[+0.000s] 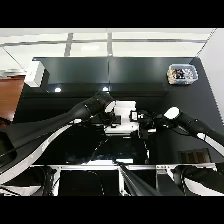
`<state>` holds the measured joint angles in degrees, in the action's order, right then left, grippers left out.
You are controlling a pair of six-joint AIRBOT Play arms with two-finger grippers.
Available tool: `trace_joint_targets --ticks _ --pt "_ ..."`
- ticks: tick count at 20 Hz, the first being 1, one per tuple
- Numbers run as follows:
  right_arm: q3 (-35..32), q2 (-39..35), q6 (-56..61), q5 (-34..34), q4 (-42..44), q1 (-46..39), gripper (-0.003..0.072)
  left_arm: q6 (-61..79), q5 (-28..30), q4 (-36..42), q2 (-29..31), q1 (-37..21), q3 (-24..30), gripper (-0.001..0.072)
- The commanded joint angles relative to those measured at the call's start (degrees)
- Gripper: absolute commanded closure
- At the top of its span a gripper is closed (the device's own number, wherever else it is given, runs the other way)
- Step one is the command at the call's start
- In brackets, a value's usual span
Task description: Fold the box and place the chain.
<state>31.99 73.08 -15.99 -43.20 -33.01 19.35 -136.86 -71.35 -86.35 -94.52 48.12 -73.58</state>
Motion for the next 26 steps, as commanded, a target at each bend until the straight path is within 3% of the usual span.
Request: trace_joint_targets --ticks 1,7,9,12,24,25,26 --pt "0.0 0.0 0.0 0.0 0.0 0.0 0.0495 0.0 -1.8 -1.3 0.6 0.0 0.0 0.0268" --pt "0.0 0.0 0.0 0.0 0.0 0.0 0.0496 -1.7 -0.7 -3.0 2.9 0.0 1.1 0.0268" --pt "0.0 0.0 0.0 0.0 0.0 0.0 0.0495 -2.9 -0.2 -3.9 5.6 0.0 4.7 0.0268" --pt "0.0 0.0 0.0 0.0 -0.1 0.0 0.0495 -3.8 6.9 0.0 8.9 -0.6 10.0 0.0306" --pt "0.0 0.0 0.0 0.0 0.0 0.0 0.0495 -1.5 6.8 1.3 3.8 -0.2 6.7 0.0308" --pt "0.0 0.0 0.0 0.0 0.0 0.0 0.0496 -1.5 6.8 1.3 3.8 -0.3 6.7 0.0319" --pt "0.0 0.0 0.0 0.0 0.0 0.0 0.0496 -1.5 6.7 1.1 3.8 -0.3 6.7 0.0389"
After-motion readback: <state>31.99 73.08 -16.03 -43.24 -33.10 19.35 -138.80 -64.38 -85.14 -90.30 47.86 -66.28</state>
